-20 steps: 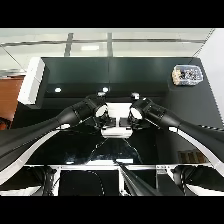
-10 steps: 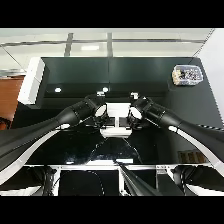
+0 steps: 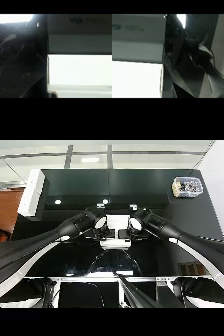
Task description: Fold the box and place the chain.
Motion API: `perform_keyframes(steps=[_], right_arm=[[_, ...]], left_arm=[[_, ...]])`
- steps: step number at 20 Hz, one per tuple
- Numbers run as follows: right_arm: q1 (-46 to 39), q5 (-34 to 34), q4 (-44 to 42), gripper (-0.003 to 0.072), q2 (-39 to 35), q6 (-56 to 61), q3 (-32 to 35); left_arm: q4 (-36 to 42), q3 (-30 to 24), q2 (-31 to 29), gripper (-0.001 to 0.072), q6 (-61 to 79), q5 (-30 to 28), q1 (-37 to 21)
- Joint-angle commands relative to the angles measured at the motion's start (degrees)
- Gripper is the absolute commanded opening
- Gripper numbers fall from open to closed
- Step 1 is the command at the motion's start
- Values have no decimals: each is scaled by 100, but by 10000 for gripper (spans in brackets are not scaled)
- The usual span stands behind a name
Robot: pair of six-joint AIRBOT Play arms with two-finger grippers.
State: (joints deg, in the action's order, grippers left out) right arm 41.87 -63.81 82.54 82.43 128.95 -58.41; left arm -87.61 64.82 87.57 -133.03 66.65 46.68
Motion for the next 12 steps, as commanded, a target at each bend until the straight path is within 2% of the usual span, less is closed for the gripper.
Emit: perform_keyframes(steps=[1, 5, 9, 10, 11, 12], right_arm=[[4, 70, -221, 276, -4, -192, -7], [4, 236, -295, 275, 13, -192, -7], [7, 101, -170, 273, 151, -188, -7], [17, 109, -175, 235, 175, -188, -7], [22, 138, -155, 110, 175, -184, -7], [22, 144, -155, 43, 175, -168, -7]], left_arm=[[7, 0, -4, 26, -2, -15, 0], [7, 0, -4, 26, -4, -17, 0], [7, 0, -4, 26, -2, -15, 0], [7, 0, -4, 26, -2, -15, 0], [7, 0, -4, 26, -2, -15, 0], [7, 0, -4, 26, -2, -15, 0]])
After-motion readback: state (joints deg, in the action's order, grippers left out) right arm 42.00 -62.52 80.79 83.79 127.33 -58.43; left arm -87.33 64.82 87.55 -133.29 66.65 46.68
